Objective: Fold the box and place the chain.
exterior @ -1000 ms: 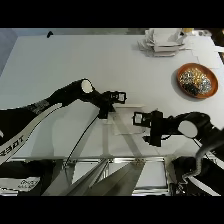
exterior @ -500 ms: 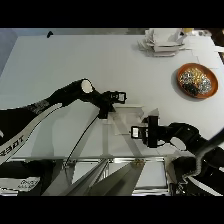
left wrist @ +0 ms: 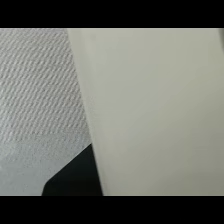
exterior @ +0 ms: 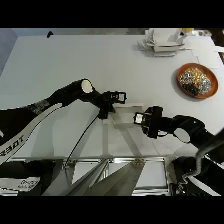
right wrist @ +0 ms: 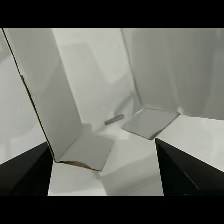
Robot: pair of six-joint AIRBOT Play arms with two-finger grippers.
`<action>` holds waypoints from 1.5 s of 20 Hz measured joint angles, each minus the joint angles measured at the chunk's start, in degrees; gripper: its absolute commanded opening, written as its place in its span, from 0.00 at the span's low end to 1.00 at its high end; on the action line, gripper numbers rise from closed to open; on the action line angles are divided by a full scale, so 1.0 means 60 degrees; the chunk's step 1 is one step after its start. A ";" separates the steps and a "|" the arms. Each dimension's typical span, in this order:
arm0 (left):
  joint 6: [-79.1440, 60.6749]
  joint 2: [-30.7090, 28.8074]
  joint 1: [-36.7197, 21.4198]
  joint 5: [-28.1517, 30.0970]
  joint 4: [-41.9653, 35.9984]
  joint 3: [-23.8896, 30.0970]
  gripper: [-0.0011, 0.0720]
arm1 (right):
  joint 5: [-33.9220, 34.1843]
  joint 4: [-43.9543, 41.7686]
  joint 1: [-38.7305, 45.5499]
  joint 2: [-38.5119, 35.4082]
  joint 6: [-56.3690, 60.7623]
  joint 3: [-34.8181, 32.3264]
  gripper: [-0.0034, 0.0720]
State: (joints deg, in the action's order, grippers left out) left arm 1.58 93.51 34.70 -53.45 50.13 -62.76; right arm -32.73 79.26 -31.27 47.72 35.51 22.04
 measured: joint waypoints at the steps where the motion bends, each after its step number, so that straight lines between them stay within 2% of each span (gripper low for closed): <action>1: -0.0004 0.0000 0.0000 0.0000 0.0000 0.0000 0.03 | -0.0040 -0.0080 0.0051 0.0015 -0.0197 0.0095 0.96; 6: -0.0004 0.0000 0.0000 0.0000 0.0000 0.0000 0.03 | -0.0226 -0.1100 0.0801 0.0554 -0.1300 0.0463 0.96; 11: -0.0004 0.0000 0.0000 0.0000 0.0000 0.0000 0.03 | -0.0572 -0.2801 0.1883 0.0892 -0.3541 0.0754 0.97; 15: -0.0004 0.0000 0.0004 0.0000 0.0000 0.0000 0.03 | -0.0696 -0.3534 0.2616 0.1009 -0.4798 0.0860 0.98; 22: -0.0007 0.0000 0.0004 0.0004 0.0000 0.0000 0.03 | -0.1082 -0.5479 0.3013 0.1690 -0.7941 0.0896 0.99; 30: -0.0007 0.0000 0.0004 0.0004 0.0000 0.0000 0.03 | -0.1559 -0.6524 0.3694 0.2463 -0.9774 0.0903 0.99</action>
State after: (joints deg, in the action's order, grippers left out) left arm 1.54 93.51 34.72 -53.43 50.13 -62.76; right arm -42.09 40.12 -9.10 62.50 -23.14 27.46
